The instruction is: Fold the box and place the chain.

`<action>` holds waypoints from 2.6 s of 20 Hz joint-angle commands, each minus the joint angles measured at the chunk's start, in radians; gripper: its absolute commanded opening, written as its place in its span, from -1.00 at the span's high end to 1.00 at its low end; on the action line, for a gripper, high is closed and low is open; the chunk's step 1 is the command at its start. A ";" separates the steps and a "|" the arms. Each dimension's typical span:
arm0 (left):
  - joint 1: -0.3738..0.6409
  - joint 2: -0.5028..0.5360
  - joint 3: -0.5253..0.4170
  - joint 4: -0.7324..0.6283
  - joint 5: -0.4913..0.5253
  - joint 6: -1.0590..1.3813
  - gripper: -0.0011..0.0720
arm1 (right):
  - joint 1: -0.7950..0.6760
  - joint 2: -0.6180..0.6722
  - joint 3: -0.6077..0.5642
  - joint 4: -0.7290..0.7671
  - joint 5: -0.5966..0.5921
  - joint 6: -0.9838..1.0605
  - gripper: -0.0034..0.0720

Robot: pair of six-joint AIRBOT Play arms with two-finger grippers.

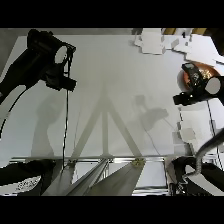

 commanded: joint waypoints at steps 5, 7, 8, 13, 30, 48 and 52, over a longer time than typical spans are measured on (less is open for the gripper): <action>0.001 0.001 0.000 0.000 0.000 0.000 0.94 | -0.241 -0.008 0.007 -0.433 0.103 0.112 0.86; 0.001 0.001 0.000 0.000 0.000 0.000 0.94 | -0.352 -0.032 0.007 -0.422 0.124 0.036 -0.13; 0.001 0.001 0.000 0.000 0.000 0.000 0.94 | -0.408 -0.045 0.007 -0.394 0.125 0.030 -0.64; 0.001 0.001 0.000 0.000 0.000 0.000 0.94 | -0.557 -0.112 0.006 -0.374 0.167 -0.042 -0.62; 0.001 0.001 0.000 0.000 0.000 0.000 0.94 | -0.544 -0.227 0.002 -0.346 0.240 -0.028 0.87; 0.001 0.001 0.000 0.000 0.006 0.000 0.94 | 0.087 0.431 -0.384 0.451 0.037 -0.079 0.87; 0.001 -0.002 0.000 -0.024 0.210 -0.002 0.95 | 0.217 0.430 -0.384 0.470 -0.057 -0.071 0.87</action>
